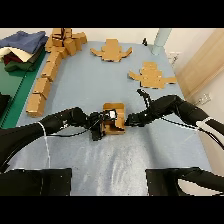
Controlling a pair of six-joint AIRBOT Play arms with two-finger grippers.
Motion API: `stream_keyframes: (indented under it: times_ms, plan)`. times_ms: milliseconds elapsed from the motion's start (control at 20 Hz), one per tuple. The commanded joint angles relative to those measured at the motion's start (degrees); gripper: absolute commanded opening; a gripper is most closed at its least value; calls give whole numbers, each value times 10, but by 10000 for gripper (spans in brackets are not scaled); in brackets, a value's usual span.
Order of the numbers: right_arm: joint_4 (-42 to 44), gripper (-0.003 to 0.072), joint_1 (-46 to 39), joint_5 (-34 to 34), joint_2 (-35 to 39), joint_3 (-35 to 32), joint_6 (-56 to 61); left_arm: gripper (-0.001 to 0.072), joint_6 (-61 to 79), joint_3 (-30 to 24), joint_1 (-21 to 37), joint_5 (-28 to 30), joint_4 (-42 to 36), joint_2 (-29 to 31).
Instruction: Fold the box.
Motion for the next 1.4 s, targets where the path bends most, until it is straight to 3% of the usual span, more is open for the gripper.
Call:
stream_keyframes:
  times_ms: [0,100,650,700,750,850,1000,1200,1350]
  plan:
    - [-71,346,1,-2,0,5,53,440,0,0,0,0,0,0]
    - [-112,346,1,-11,0,14,77,440,0,0,0,0,0,0]
    - [-77,348,1,-54,-1,64,75,440,0,0,0,0,0,0]
    - [-70,398,1,-55,-1,64,70,440,0,0,0,0,0,0]
    - [-55,526,1,-59,-1,64,67,440,0,0,0,0,0,0]
    - [-32,548,6,-56,-1,64,56,440,0,0,0,0,0,0]
    - [-78,546,40,-38,-5,64,73,440,0,0,0,0,0,0]
    - [-227,538,112,-3,-26,76,199,440,0,0,0,0,0,0]
    - [-249,525,149,-3,-46,99,244,440,0,0,0,0,0,0]
